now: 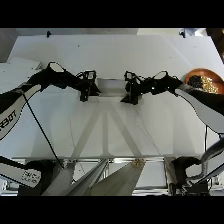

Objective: Fold the box and place the chain.

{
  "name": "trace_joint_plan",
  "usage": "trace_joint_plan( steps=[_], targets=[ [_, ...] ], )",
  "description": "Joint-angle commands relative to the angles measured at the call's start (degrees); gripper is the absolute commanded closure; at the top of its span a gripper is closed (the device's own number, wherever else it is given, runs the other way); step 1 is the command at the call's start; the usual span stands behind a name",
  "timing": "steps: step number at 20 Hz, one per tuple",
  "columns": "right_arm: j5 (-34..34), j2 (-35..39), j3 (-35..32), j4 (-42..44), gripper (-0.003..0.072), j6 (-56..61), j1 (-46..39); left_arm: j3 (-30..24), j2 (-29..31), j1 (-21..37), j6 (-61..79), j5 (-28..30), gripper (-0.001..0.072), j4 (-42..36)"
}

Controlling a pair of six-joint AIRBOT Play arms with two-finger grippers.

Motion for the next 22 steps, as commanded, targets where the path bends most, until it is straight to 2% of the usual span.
trace_joint_plan(
  steps=[1, 5, 12, 14, 15, 16, 19, 22],
  targets=[
    [0.00, -0.02, 0.04, 0.07, 0.0226, 0.02, 0.04, -0.13, 0.81, 0.48, -0.13, 0.44, 0.0577, 0.42],
    [0.00, -0.02, 0.04, 0.07, 0.0226, 0.02, 0.04, -0.92, 4.92, 4.04, -0.11, 0.57, 0.0575, 1.49],
    [0.00, -0.02, 0.04, 0.09, 0.0226, 0.02, 0.04, -8.68, 15.41, 15.76, -0.81, 0.48, 0.0575, 1.68],
    [0.00, -0.02, 0.04, 0.09, 0.0226, 0.02, 0.04, -10.62, 15.50, 19.96, -7.45, -0.13, 0.0575, 1.73],
    [0.00, -0.02, 0.04, 0.07, 0.0226, 0.02, 0.04, -11.50, 15.47, 21.86, -11.45, -0.04, 0.0604, 1.70],
    [0.00, -0.02, 0.04, 0.07, 0.0226, 0.02, 0.04, -12.26, 15.45, 23.69, -15.41, 0.02, 0.0695, 1.53],
    [0.00, -0.02, 0.04, 0.07, 0.0226, 0.02, 0.04, -14.16, 15.04, 27.15, -28.89, 2.73, 0.0699, 1.66],
    [0.00, -0.02, 0.04, 0.09, 0.0226, 0.02, 0.04, -14.69, 13.31, 26.86, -42.91, 7.93, 0.0702, 4.02]
  ],
)
